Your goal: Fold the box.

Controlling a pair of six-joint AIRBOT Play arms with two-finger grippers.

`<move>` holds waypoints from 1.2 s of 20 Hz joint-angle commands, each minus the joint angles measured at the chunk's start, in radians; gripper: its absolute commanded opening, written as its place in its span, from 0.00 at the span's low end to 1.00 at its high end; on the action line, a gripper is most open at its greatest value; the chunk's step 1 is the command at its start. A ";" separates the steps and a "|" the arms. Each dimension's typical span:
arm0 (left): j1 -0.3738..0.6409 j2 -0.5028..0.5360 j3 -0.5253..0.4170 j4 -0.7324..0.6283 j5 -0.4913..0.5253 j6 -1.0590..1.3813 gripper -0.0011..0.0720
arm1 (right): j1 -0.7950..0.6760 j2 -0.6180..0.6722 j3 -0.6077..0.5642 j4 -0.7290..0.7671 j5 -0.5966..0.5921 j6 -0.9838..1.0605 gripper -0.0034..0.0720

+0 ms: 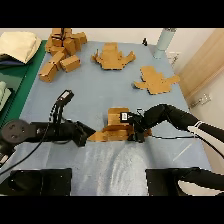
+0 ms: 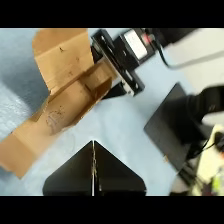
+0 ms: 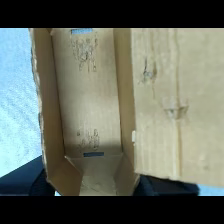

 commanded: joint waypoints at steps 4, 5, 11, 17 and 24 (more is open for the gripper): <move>0.003 0.013 -0.029 0.111 0.047 0.501 0.96 | 0.000 0.000 0.000 0.000 0.000 0.000 0.84; 0.014 -0.029 -0.030 0.087 0.065 0.586 0.96 | 0.000 0.000 0.000 0.000 0.000 0.000 0.84; -0.002 -0.401 -0.006 -0.155 0.073 1.057 0.96 | 0.000 0.000 0.000 -0.003 0.000 0.000 0.84; -0.032 -0.627 0.103 -0.165 0.120 1.077 0.96 | 0.000 0.000 0.000 -0.003 0.001 0.000 0.84; -0.052 -0.701 0.127 -0.177 0.132 1.077 0.86 | 0.000 0.000 0.000 -0.003 0.000 0.000 0.84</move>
